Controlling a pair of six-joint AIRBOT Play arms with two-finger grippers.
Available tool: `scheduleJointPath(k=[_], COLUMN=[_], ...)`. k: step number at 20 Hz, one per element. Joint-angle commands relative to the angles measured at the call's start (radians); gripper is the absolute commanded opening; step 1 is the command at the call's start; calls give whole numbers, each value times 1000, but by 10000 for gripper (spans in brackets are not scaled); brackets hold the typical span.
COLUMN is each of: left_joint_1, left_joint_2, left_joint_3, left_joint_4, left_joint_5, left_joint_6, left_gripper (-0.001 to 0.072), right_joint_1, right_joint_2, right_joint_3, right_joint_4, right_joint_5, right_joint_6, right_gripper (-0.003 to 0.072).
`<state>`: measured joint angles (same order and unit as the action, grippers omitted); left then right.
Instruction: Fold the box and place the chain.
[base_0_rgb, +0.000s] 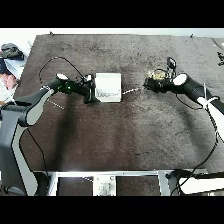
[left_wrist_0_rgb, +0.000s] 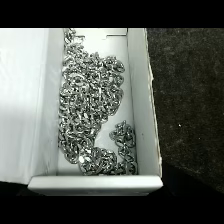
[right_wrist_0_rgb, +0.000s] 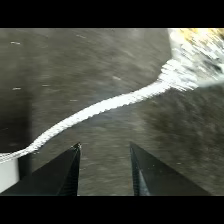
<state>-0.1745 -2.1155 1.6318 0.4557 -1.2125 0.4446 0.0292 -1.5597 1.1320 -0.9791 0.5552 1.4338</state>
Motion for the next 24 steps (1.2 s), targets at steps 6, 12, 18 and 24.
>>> scheduleJointPath(k=[6, 12, 18, 24], left_joint_1=[0, 0, 0, 0], left_joint_2=[0, 0, 0, 0], left_joint_3=[0, 0, 0, 0], left_joint_4=[0, 0, 0, 0], left_joint_5=[0, 0, 0, 0], left_joint_6=[0, 0, 0, 0], left_gripper=[345, 344, 345, 344], right_joint_1=[-24, 3, 56, 182], right_joint_2=[-102, -200, -93, 220], right_joint_3=[-14, 90, 91, 91], right_joint_4=[158, 193, 191, 190], right_joint_5=[-200, -186, -63, -27], right_joint_6=[26, 18, -62, -160], right_gripper=[346, 96, 11, 12])
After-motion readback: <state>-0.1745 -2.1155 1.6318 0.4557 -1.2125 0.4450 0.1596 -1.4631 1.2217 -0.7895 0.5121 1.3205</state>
